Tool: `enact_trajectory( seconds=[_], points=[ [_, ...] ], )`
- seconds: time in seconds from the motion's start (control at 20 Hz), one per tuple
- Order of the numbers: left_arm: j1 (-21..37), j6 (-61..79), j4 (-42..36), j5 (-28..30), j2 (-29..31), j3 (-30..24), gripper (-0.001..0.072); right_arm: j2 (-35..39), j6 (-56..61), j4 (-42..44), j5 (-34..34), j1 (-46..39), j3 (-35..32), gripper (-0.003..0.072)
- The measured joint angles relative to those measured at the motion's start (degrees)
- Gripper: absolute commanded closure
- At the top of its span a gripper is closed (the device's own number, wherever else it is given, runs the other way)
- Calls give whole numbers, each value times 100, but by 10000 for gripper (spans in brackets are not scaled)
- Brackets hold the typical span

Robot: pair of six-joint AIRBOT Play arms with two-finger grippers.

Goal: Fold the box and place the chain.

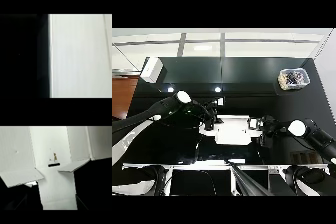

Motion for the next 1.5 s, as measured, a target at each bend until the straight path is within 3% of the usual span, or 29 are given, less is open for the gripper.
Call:
enact_trajectory(
  seconds=[0.35,0.85,1.3,1.5],
  points=[
    [0,11,31,20,-2,-2,682,-278,-20,136,291,13,-11,-23],
    [-2,20,42,17,-2,0,682,-431,225,1421,96,17,-11,-23],
    [-2,7,42,-46,-4,-2,682,-295,376,1582,37,17,162,-23],
    [0,9,39,-66,-4,-2,682,-238,-214,1504,-52,17,201,-23]
  ],
)
